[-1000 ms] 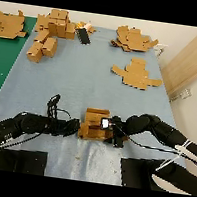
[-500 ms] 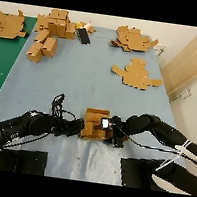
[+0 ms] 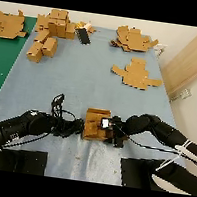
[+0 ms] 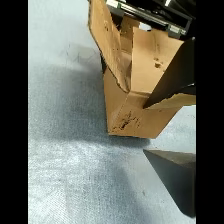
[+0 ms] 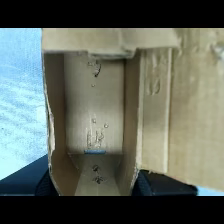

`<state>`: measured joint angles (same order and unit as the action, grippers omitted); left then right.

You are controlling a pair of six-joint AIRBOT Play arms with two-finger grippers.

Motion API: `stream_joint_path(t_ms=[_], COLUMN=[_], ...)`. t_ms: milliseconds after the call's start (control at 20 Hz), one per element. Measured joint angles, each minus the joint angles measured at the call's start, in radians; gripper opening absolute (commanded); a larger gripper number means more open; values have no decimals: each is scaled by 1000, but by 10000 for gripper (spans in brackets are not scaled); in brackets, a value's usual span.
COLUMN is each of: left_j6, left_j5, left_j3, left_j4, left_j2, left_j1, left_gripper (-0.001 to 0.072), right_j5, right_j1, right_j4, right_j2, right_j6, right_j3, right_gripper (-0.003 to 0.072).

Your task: Fold the box.

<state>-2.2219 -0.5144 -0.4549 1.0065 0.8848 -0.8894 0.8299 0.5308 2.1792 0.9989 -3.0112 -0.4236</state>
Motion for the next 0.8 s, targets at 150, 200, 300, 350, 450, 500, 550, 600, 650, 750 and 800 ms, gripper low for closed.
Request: stream_joint_path(t_ms=[150, 200, 300, 350, 450, 500, 550, 600, 650, 750, 800], left_j6=[0, 1, 9, 12, -4, -33, -70, -101, -126, -158, -167], left_j5=[16, 19, 10, -8, -69, -103, -129, -145, -150, -146, -140], left_j3=[0, 0, -1, -1, -2, -2, -2, -3, -8, -27, -40], left_j4=[0, 0, 1, 4, 34, 63, 92, 113, 128, 149, 155], left_j2=[0, 0, 0, 0, 0, 0, 0, 0, 0, 0, 0], left_j1=[-1, -1, -1, -1, -1, -1, -1, -1, -3, -13, -18], left_gripper=[409, 409, 416, 416, 416, 416, 415, 415, 416, 416, 416], right_j5=[0, 0, 0, 0, -1, -1, -1, -1, -1, -1, -1], right_j1=[0, 0, 0, 0, 0, 0, 0, 0, 0, 0, 0], right_j4=[1, 1, 1, 0, 0, 0, 0, 0, 0, 1, 1], right_j2=[0, 0, 0, 0, 0, 0, 0, 0, 0, 0, 0], right_j6=[3, 3, 1, -1, -1, -1, -1, -1, -1, -1, -1], right_j3=[0, 0, 0, 0, 0, 0, 0, 0, 0, 0, 0], right_gripper=[520, 520, 520, 520, 520, 519, 520, 520, 520, 520, 520])
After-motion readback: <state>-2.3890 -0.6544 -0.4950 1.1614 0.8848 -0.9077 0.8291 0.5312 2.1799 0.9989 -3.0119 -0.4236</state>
